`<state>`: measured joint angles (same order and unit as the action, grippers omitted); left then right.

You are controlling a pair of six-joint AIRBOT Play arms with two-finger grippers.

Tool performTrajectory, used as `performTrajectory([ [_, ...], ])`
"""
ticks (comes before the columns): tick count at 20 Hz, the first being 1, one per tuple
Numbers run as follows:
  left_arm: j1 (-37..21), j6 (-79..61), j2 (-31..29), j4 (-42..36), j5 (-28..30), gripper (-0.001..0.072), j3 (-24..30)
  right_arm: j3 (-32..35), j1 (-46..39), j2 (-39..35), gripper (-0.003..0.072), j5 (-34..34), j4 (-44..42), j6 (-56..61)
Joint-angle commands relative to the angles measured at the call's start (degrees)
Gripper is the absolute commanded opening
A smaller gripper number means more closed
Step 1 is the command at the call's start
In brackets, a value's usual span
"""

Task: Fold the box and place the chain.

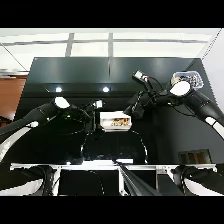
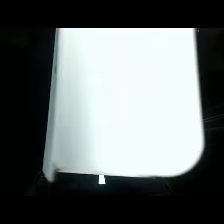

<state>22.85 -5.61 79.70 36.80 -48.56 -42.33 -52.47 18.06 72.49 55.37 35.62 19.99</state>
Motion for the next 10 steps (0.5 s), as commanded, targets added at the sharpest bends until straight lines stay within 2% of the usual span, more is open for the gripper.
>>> performTrajectory([
  [1, 0.0, 0.0, 0.0, 0.0, -0.1, 0.0388, 0.0, 0.0, 1.3, -0.3, 0.0703, 2.0, 3.7, -10.3],
  [6, 0.0, 0.0, 0.0, 0.0, -0.1, 0.0388, 0.0, 0.7, 4.8, 2.0, 0.0703, -2.5, 4.0, -12.1],
  [10, 0.0, 0.0, 0.0, 0.0, -0.1, 0.0388, 0.0, 0.7, 5.3, 2.9, 0.0703, -1.7, 3.8, -13.2],
])
